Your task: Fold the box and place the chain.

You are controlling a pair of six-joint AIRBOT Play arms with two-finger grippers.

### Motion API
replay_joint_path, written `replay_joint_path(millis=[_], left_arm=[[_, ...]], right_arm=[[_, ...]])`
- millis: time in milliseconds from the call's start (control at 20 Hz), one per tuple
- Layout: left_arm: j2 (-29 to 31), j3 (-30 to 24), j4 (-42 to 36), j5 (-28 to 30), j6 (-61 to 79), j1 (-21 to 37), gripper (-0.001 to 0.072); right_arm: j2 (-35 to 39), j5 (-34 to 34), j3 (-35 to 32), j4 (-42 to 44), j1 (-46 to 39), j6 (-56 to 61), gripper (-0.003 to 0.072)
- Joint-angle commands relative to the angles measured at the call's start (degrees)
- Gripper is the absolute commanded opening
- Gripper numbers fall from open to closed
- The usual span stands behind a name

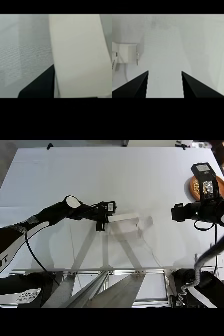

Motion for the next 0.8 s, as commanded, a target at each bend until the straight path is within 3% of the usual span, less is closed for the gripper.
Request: replay_joint_path(millis=[0,100,150,500,750], left_arm=[[0.0,0.0,-0.6,0.0,-0.1,0.0,0.0103],[0.0,0.0,-0.6,0.1,-0.1,0.0,0.0079],[0.0,0.0,-0.6,0.2,0.0,0.0,0.0009],[0.0,0.4,0.7,-1.1,0.0,0.0,0.0006],[0.0,6.1,12.6,-3.9,-9.1,0.0,0.0004]], right_arm=[[0.0,0.0,0.0,0.0,0.0,0.0,0.0467],[0.0,0.0,0.0,0.0,0.0,0.0,0.0467],[0.0,0.0,0.0,0.0,0.0,0.0,0.0467],[0.0,0.0,0.0,0.0,0.0,0.0,0.0467],[0.0,0.0,0.0,0.2,0.0,0.0,0.0467]])
